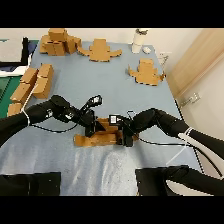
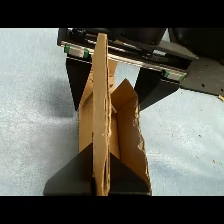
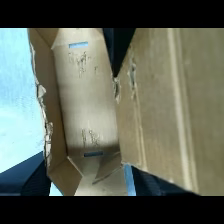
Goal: Fold the box.
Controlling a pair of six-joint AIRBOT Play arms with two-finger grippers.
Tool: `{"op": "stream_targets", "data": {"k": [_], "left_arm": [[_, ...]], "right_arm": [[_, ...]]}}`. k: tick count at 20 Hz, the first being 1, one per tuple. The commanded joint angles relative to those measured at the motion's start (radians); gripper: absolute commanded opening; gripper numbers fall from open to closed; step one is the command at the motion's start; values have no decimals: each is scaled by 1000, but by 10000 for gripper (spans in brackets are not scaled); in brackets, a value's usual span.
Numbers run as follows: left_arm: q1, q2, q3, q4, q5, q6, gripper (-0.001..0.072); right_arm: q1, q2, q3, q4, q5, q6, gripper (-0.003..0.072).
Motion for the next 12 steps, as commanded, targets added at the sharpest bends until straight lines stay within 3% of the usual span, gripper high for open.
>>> {"op": "stream_targets", "data": {"k": [1, 12], "left_arm": [[0, 0, 0, 0, 0, 0, 12], [0, 0, 0, 0, 0, 0, 12]], "right_arm": [[3, -20, 0, 4, -10, -7, 698], [5, -25, 0, 4, 4, -7, 698]]}}
